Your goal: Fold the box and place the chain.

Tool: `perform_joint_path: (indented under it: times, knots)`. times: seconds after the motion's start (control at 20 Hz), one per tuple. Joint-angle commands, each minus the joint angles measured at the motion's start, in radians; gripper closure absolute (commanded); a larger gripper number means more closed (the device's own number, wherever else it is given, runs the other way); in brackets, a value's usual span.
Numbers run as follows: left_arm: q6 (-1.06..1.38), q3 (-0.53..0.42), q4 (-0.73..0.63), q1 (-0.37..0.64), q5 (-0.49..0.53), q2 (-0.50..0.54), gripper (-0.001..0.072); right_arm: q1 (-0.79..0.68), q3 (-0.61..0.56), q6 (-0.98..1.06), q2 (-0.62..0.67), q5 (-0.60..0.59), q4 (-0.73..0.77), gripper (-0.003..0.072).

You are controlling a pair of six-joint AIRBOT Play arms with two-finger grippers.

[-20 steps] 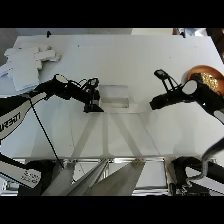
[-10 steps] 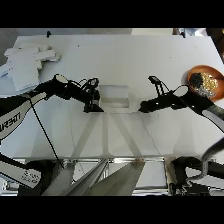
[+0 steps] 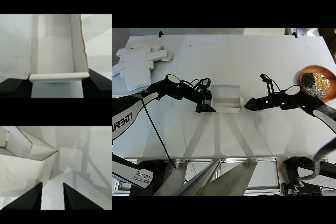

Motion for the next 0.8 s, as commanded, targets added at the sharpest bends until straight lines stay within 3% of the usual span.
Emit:
perform_joint_path:
  times: [0.0,0.2,0.5,0.6,0.75]
  knots:
    - [0.000,0.001,0.000,0.001,0.000,0.000,0.0310,0.001,0.000,-0.038,-0.001,0.014,0.069,0.0336]
    - [0.000,0.001,0.000,0.001,0.000,0.000,0.0310,0.001,0.000,-0.064,-0.001,0.025,0.098,0.0265]
    - [0.000,0.001,0.000,0.001,0.000,0.000,0.0310,0.043,0.000,-0.172,-0.001,-0.003,0.220,0.0262]
    - [0.000,0.001,0.000,0.001,0.000,0.000,0.0310,0.070,0.000,-0.172,-0.001,-0.062,0.204,0.0139]
    - [0.000,0.001,0.000,0.001,0.000,0.000,0.0310,0.114,0.000,-0.187,-0.001,-0.146,0.189,0.0116]
